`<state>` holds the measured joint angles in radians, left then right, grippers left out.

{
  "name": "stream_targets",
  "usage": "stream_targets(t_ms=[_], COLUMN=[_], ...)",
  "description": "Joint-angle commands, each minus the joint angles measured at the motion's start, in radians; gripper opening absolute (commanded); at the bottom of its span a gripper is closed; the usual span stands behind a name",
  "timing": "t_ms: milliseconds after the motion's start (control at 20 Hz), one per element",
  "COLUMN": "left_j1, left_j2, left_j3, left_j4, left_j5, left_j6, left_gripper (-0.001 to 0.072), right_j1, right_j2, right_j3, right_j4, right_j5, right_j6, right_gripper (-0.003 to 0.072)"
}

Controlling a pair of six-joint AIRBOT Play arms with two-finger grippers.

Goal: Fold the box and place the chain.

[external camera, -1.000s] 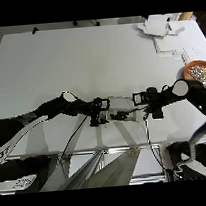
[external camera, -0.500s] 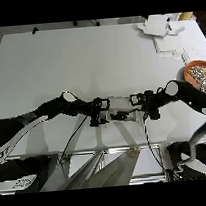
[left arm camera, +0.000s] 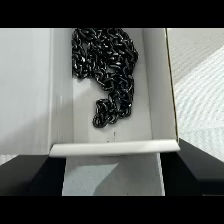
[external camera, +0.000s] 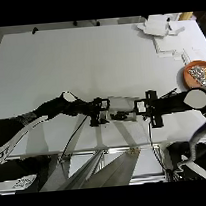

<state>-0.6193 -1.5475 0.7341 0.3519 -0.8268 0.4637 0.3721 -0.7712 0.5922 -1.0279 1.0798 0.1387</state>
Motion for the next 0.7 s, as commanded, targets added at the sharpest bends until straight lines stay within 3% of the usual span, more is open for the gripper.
stream_targets(t_ms=[0,150,350,450,500,650], left_j1=[0.001,0.0,0.001,0.001,0.0,0.001], left_j2=[0.001,0.001,0.001,0.001,0.001,0.001], left_j3=[0.0,0.0,0.0,0.0,0.0,0.0], left_j4=[0.0,0.0,0.0,0.0,0.0,0.0], left_j5=[0.0,0.0,0.0,0.0,0.0,0.0], left_j6=[0.0,0.0,0.0,0.0,0.0,0.0], left_gripper=[0.0254,0.0254,0.0254,0.0254,0.0254,0.0254], right_j1=[0.13,0.244,0.275,0.272,0.26,0.184], right_j2=[0.04,-0.032,-0.153,-0.151,-0.132,-0.045], right_j3=[0.0,0.0,0.0,0.001,0.002,0.018], right_j4=[0.238,0.248,0.195,0.112,0.081,-0.046], right_j5=[-0.213,-0.349,-0.36,-0.361,-0.353,-0.212], right_j6=[0.01,0.011,0.027,0.066,0.087,0.097], right_gripper=[0.0022,0.0022,0.0029,0.0201,0.0243,0.0242])
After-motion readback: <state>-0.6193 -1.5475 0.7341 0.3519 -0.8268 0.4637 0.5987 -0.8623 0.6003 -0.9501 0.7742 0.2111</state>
